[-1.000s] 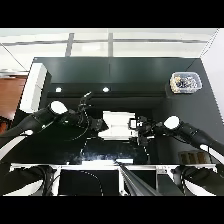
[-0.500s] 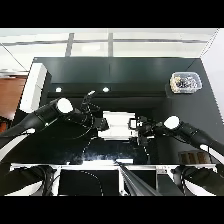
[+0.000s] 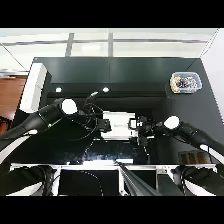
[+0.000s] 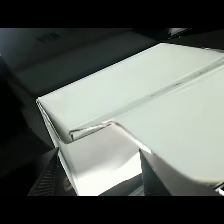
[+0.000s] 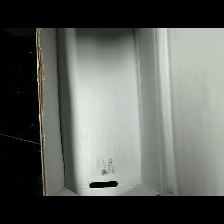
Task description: Fold the box and place the chain.
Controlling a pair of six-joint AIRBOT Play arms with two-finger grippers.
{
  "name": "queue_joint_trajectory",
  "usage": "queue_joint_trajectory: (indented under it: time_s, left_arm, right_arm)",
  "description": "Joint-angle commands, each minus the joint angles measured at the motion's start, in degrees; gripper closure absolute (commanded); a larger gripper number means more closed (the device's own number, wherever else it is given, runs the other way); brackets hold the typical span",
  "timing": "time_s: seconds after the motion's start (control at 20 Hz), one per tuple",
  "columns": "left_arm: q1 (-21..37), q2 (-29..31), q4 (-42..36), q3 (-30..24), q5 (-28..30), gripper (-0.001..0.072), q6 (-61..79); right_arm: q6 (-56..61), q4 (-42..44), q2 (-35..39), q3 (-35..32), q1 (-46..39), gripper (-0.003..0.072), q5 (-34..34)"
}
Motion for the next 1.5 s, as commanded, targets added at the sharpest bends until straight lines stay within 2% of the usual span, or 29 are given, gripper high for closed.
queue_joint_trajectory:
  time_s: [0.0,0.3,0.65,0.9,1.0,1.1,1.45]
  left_arm:
    - [-2.58,0.02,7.19,1.55,0.15,0.0131,-8.26]
    - [-8.31,-0.24,20.57,3.26,1.99,0.0158,-23.06]
    - [-10.47,-5.01,21.57,7.58,0.79,0.0159,-25.44]
    - [-12.92,-8.37,25.59,11.72,-5.64,0.0158,-29.57]
    - [-14.01,-8.55,28.20,12.22,-6.58,0.0164,-32.57]
    - [-14.21,-8.55,29.90,12.50,-8.00,0.0216,-34.40]
    - [-14.19,-9.70,33.51,12.92,-10.62,0.0224,-38.56]
  right_arm:
    - [0.02,0.00,0.02,0.02,0.02,0.0189,0.02]
    - [0.02,0.00,0.02,0.02,0.02,0.0190,0.00]
    - [0.02,0.00,0.02,0.02,0.02,0.0189,0.00]
    - [0.02,0.00,0.02,0.02,0.02,0.0189,0.00]
    - [0.02,0.00,0.02,0.02,0.02,0.0190,0.00]
    - [0.02,0.00,0.02,0.02,0.02,0.0190,0.02]
    - [0.02,0.02,0.02,0.02,0.02,0.0189,0.02]
